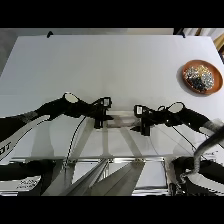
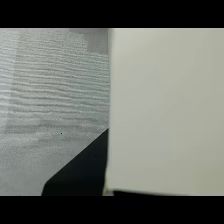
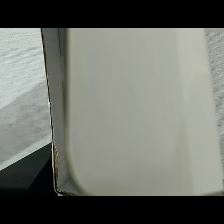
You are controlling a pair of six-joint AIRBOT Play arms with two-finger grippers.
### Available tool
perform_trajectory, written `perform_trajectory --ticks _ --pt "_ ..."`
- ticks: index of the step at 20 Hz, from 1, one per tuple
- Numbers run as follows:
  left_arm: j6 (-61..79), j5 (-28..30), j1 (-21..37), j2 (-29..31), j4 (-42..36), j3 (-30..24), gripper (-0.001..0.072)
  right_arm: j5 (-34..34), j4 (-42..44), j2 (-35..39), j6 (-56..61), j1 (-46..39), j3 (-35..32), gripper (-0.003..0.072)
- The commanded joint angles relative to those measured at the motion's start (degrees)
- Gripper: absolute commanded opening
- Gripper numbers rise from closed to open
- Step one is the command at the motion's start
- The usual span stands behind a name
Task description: Fold the box and place the chain.
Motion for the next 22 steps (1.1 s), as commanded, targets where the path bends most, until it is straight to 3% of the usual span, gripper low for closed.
perform_trajectory --ticks 1,14,15,16,17,22 --pt "0.0 0.0 0.0 0.0 0.0 0.0 0.0012 0.1 0.0 0.0 0.0 0.0 0.0 0.0458" --pt "0.5 -0.1 0.0 0.0 0.0 0.0 0.0023 0.1 0.0 0.0 0.0 0.0 0.0 0.0458" --pt "0.5 -0.1 0.0 0.0 0.0 0.0 0.0141 0.1 0.0 0.0 0.0 0.0 0.0 0.0458" --pt "0.5 0.3 0.1 0.1 0.0 0.0 0.0305 0.1 0.0 0.0 0.0 0.0 0.0 0.0458" --pt "0.4 0.8 0.1 0.3 0.2 0.0 0.0399 0.1 0.0 0.0 0.0 0.0 0.0 0.0458" --pt "0.4 2.1 0.2 3.9 1.6 0.0 0.0424 0.1 0.0 0.0 0.0 0.0 0.0 0.0458"
